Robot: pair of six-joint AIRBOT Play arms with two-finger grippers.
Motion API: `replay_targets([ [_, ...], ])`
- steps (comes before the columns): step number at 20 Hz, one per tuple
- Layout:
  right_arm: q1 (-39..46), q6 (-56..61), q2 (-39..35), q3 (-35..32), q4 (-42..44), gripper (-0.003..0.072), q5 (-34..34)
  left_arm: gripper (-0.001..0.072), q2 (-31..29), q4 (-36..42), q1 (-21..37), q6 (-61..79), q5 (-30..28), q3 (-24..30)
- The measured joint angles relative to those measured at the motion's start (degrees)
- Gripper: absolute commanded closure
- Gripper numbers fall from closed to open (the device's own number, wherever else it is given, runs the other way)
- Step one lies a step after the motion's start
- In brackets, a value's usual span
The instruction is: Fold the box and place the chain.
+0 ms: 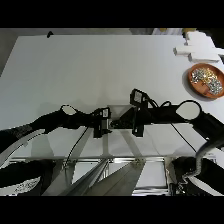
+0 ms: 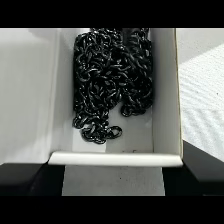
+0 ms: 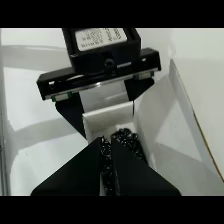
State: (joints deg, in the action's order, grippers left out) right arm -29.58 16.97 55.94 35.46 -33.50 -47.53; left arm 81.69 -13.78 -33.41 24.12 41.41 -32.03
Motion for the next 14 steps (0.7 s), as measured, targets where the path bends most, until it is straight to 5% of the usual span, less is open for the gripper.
replay_targets([
  [4,-0.3,2.4,5.2,2.4,-1.2,0.047,-0.5,0.0573,0.0,0.0,0.0,0.0,0.0,0.0],
  [5,-0.3,3.3,5.9,4.3,-2.7,0.0498,-1.3,0.0573,0.0,0.0,0.0,0.0,0.0,0.0],
  [6,-0.2,4.6,6.5,6.6,-4.6,0.0632,-2.6,0.0573,0.0,0.0,0.0,0.0,0.0,0.0],
  [7,0.3,6.1,7.2,9.7,-7.3,0.0669,-4.8,0.0573,0.0,0.0,0.0,0.0,0.0,0.0],
  [14,8.8,12.1,15.7,27.4,-17.0,0.0669,-16.7,0.0573,0.0,0.0,0.0,0.0,0.0,0.0],
])
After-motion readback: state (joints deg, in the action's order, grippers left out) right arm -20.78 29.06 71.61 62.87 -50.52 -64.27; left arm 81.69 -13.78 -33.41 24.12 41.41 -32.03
